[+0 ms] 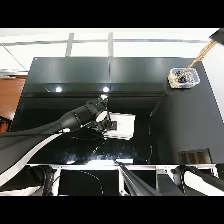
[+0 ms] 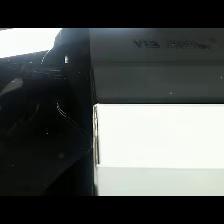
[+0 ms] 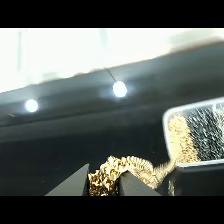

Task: Fold the box and place the chain.

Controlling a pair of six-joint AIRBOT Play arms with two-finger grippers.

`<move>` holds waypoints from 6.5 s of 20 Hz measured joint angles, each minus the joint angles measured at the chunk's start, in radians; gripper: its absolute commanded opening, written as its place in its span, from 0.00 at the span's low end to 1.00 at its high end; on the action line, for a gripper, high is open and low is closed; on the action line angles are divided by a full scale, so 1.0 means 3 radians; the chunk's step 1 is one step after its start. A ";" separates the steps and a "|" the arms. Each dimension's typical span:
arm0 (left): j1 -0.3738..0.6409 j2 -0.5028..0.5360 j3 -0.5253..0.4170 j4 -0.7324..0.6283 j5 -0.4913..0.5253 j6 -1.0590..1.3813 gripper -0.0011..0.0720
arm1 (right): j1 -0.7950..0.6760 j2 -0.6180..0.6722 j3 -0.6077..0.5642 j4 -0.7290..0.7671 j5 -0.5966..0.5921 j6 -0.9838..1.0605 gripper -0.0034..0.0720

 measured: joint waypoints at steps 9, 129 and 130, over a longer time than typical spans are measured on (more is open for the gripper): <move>0.0000 0.0000 0.0000 0.0000 -0.0004 0.0001 0.06 | 0.0605 0.1320 -0.1035 0.0290 0.0603 -0.0337 0.10; 0.0000 0.0000 0.0000 -0.0001 -0.0009 0.0001 0.06 | 0.1358 0.1680 -0.4587 0.0966 -0.1460 -0.3488 0.99; 0.0000 0.0001 0.0000 -0.0001 -0.0009 0.0001 0.06 | 0.1469 0.1589 -0.4629 0.0998 -0.1540 -0.3745 0.99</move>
